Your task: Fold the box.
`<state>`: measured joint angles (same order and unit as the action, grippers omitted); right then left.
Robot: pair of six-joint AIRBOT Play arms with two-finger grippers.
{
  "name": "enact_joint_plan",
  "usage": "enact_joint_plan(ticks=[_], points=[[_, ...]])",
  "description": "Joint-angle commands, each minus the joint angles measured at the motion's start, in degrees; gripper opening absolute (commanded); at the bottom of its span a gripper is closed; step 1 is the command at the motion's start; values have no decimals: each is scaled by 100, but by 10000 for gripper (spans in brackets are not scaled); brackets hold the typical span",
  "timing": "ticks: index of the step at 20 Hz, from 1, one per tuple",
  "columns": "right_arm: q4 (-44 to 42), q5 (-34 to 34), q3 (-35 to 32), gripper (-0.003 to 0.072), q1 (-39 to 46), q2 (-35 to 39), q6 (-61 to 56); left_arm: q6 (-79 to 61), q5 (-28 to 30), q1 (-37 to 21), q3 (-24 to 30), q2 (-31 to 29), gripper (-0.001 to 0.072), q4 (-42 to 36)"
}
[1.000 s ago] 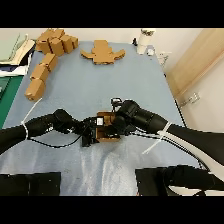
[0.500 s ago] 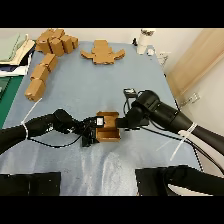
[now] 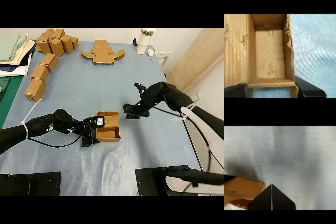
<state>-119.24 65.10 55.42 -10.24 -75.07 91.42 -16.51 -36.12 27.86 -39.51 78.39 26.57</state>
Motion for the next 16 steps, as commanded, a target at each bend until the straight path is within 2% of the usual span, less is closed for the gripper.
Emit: enact_joint_plan(ticks=[1,4,7,12,16], points=[[-2769,573,389,4,669,-957,3178,-2,0,0,-7,0,470,0],[-2813,1215,664,5,330,-1172,4028,-2,2,0,-7,0,470,0],[-2406,1182,442,6,-249,-887,4360,-2,-33,0,-7,0,469,0],[-894,13,-330,6,-1287,219,4232,-2,-35,2,-7,0,470,0],[-345,-1023,-953,6,-1832,1084,4212,-2,-37,0,-7,0,469,0]])
